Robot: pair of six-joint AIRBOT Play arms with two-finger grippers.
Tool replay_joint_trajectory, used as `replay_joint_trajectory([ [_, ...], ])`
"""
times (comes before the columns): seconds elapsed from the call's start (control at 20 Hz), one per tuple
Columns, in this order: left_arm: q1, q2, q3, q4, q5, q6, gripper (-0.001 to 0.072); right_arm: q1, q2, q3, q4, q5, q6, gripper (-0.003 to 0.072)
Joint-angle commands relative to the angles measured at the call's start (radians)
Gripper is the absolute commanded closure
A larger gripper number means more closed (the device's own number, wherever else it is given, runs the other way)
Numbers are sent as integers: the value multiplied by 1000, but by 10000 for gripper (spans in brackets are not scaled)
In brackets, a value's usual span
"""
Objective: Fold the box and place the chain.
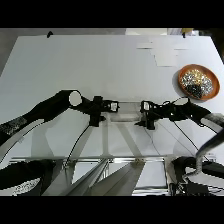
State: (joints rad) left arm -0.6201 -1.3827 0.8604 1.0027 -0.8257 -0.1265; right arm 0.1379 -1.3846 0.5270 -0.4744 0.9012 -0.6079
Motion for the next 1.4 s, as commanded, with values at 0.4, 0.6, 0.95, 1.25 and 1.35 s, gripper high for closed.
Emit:
replay_joint_trajectory([
  [0.4,-37,0,-5,-45,48,11,450,0,1,0,0,0,0,225],
  [0.6,-55,0,-5,-53,53,11,520,0,1,0,0,0,0,225],
  [0.95,-76,0,-5,-81,113,11,520,0,1,0,0,0,0,225],
  [1.25,-97,-1,-5,-101,123,3,520,0,1,0,0,0,0,225],
  [1.35,-105,-11,-5,-105,122,-13,520,0,1,0,0,0,0,225],
])
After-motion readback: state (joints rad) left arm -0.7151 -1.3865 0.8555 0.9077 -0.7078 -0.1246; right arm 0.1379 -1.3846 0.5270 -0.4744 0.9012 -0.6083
